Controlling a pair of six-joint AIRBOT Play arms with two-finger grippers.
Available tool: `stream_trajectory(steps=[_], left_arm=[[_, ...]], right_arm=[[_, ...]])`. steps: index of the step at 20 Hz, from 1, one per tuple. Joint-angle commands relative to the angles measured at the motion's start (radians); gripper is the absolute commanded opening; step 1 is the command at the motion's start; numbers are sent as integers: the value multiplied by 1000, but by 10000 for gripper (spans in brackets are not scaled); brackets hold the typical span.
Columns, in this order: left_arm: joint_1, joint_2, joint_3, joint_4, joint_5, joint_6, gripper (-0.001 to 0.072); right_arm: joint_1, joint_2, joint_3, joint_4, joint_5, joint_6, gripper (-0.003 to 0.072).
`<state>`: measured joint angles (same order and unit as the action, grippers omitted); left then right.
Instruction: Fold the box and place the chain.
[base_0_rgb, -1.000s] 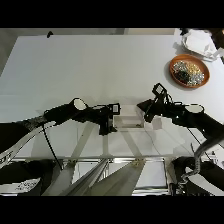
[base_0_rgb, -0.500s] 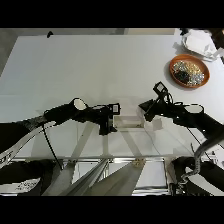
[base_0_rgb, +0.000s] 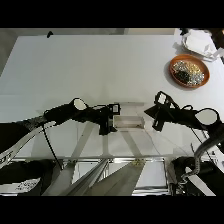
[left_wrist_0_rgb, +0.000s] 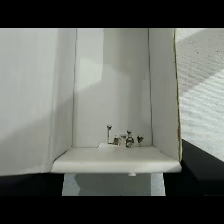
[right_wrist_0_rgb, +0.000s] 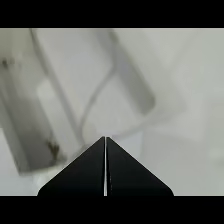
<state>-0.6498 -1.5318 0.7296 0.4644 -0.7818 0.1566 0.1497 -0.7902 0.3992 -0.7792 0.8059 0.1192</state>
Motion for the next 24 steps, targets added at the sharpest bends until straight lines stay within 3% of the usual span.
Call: stream_trajectory(steps=[1,2,3,4,6,7,11,14,22,24], left_arm=[[0,0,0,-1,0,-1,274],[0,0,0,0,0,-1,274],[0,0,0,0,0,-1,274],[0,0,0,-1,0,-1,274],[0,0,0,0,0,-1,274],[0,0,0,0,0,-2,274],[0,0,0,-1,0,-2,274],[0,0,0,0,0,-2,274],[0,0,0,0,0,-1,274],[0,0,0,0,0,-2,274]], right_arm=[[0,24,0,-422,98,138,40],[0,24,0,-449,94,125,167],[0,23,-1,-450,92,67,381],[0,23,-1,-440,92,-10,430],[0,23,-1,-384,92,-146,231],[0,23,-1,-330,92,-201,171],[1,-24,-15,-172,66,-352,194],[56,-111,-17,-148,47,-424,271],[156,-182,-17,-159,-89,-424,265],[156,-183,-17,-158,-100,-424,217]])
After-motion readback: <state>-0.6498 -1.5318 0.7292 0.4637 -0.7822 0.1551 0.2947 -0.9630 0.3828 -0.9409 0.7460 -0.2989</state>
